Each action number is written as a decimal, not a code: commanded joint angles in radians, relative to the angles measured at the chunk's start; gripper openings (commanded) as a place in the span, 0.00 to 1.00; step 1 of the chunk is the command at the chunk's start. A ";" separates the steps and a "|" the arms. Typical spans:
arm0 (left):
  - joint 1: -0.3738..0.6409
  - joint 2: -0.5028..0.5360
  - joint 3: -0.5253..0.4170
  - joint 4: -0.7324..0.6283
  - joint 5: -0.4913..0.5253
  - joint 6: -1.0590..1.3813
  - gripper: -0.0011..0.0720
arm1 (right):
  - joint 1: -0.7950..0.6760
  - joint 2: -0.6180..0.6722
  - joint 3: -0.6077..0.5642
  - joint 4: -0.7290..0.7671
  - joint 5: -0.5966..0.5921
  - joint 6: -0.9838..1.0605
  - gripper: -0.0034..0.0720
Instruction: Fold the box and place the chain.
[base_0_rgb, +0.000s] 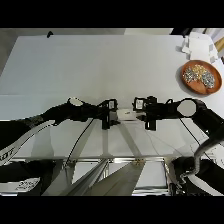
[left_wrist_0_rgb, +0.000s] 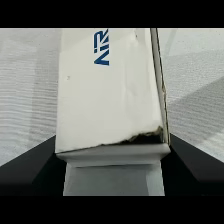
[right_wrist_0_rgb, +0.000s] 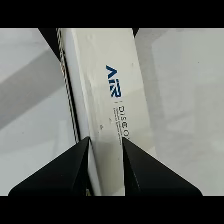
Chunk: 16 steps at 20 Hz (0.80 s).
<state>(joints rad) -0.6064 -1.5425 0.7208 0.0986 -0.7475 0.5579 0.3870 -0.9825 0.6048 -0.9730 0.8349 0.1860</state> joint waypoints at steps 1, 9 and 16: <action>0.000 0.000 0.000 -0.001 0.003 0.000 0.06 | 0.000 0.001 0.000 0.000 0.021 0.000 0.36; 0.000 0.000 0.000 -0.001 0.003 0.000 0.06 | 0.000 0.009 0.000 0.002 0.042 0.000 0.44; 0.000 0.000 0.000 -0.001 0.003 0.000 0.06 | 0.000 0.091 0.000 0.017 0.054 0.086 0.62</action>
<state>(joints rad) -0.6067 -1.5425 0.7208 0.0978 -0.7452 0.5579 0.3870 -0.9257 0.6048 -0.9646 0.8818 0.2146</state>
